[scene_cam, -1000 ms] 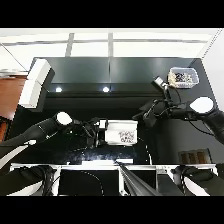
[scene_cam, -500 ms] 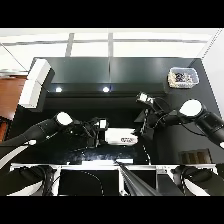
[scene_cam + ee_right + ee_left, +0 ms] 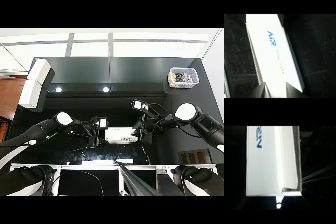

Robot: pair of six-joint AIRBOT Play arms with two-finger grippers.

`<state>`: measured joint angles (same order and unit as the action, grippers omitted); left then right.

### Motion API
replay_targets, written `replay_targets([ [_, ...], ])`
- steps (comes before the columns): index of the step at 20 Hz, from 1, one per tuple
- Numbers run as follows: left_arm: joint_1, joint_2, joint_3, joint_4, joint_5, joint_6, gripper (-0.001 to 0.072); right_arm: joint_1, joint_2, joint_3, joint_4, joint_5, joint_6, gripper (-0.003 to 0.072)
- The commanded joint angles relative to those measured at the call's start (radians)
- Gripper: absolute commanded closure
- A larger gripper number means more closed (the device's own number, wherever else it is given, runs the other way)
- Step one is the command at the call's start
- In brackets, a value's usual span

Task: Fold the box and place the chain.

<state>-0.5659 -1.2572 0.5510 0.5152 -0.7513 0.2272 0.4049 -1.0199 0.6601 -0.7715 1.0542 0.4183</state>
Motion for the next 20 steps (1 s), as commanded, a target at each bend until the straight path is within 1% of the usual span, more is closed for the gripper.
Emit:
replay_targets([
  [1,0.000,0.000,0.000,0.000,-0.002,0.001,0.0344,0.002,-0.001,-0.002,-0.009,0.008,0.000,0.0440],
  [20,0.000,0.000,0.000,0.000,-0.004,0.002,0.0344,0.003,-0.001,-0.003,-0.012,0.047,0.000,0.0438],
])
